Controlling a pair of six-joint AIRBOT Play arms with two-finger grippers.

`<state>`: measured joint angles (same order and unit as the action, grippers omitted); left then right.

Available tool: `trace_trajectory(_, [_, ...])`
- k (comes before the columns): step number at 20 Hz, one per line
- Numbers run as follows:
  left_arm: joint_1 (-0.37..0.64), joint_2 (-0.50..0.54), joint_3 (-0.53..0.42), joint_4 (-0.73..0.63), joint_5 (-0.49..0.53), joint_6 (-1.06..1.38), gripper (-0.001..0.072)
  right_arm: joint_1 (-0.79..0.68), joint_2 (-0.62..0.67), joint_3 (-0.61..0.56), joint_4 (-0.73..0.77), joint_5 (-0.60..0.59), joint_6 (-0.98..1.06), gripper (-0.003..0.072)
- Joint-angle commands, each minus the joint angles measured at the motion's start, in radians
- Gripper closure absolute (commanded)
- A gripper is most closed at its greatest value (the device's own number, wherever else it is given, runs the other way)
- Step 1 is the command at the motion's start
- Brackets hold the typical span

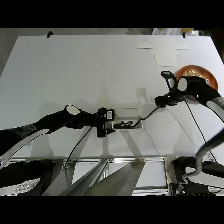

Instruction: Fold the box and place the chain.

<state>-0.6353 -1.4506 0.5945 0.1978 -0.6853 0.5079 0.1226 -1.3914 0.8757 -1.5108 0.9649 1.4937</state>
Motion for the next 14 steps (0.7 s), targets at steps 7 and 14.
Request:
trace_trajectory(7, [0.000,0.001,0.000,0.000,0.000,0.000,0.0613,0.001,-0.023,0.000,0.000,0.011,0.022,0.0500])
trace_trajectory(14, [0.000,0.001,0.000,0.000,0.000,0.000,0.0613,0.001,0.077,0.000,0.000,0.108,0.016,0.0670])
